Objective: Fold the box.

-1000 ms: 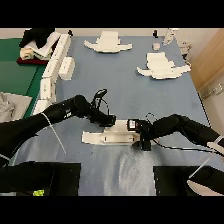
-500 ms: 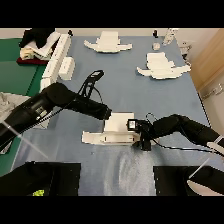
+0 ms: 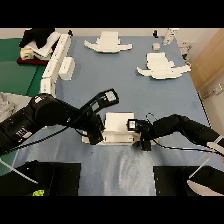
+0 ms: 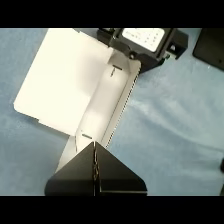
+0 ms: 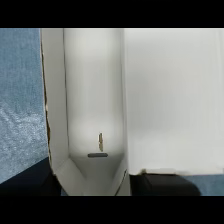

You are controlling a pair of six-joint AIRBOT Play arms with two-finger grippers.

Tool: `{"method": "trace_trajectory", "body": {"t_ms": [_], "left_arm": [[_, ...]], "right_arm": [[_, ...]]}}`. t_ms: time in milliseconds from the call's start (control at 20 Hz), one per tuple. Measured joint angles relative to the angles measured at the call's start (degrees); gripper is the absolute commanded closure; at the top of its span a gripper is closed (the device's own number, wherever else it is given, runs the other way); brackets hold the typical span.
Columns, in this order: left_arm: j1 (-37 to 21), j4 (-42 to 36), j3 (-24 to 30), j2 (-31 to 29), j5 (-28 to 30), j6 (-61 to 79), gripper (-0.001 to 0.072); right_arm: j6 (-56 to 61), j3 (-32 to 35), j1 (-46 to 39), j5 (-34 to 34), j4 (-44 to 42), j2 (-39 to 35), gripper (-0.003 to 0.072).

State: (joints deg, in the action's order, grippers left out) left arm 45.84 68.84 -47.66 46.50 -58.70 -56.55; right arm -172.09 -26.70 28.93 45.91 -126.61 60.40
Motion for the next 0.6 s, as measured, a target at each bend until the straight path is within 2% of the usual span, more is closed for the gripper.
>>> {"method": "trace_trajectory", "body": {"t_ms": [50,100,150,200,400,600], "left_arm": [[-0.5,0.8,1.0,-0.2,-0.9,3.8,0.0694],[-1.6,0.5,2.3,-0.3,-1.2,8.5,0.0526],[-3.4,-0.8,3.9,-0.4,-1.4,14.4,0.0164],[-5.2,-2.6,5.5,-0.5,-1.1,19.8,0.0062],[-11.4,-9.3,12.5,-0.5,3.9,35.9,0.0065],[-13.6,-16.5,18.4,1.3,8.6,46.0,0.0066]], "right_arm": [[0.0,0.0,0.0,0.0,0.0,0.0,0.0169],[0.0,0.0,0.0,0.0,0.0,0.0,0.0169],[0.0,0.0,0.0,0.0,0.0,0.0,0.0169],[0.0,0.0,0.0,0.0,0.0,0.0,0.0169],[0.0,0.0,0.0,0.0,0.0,0.0,0.0169],[0.0,0.0,0.0,0.0,0.0,0.0,0.0169]]}}
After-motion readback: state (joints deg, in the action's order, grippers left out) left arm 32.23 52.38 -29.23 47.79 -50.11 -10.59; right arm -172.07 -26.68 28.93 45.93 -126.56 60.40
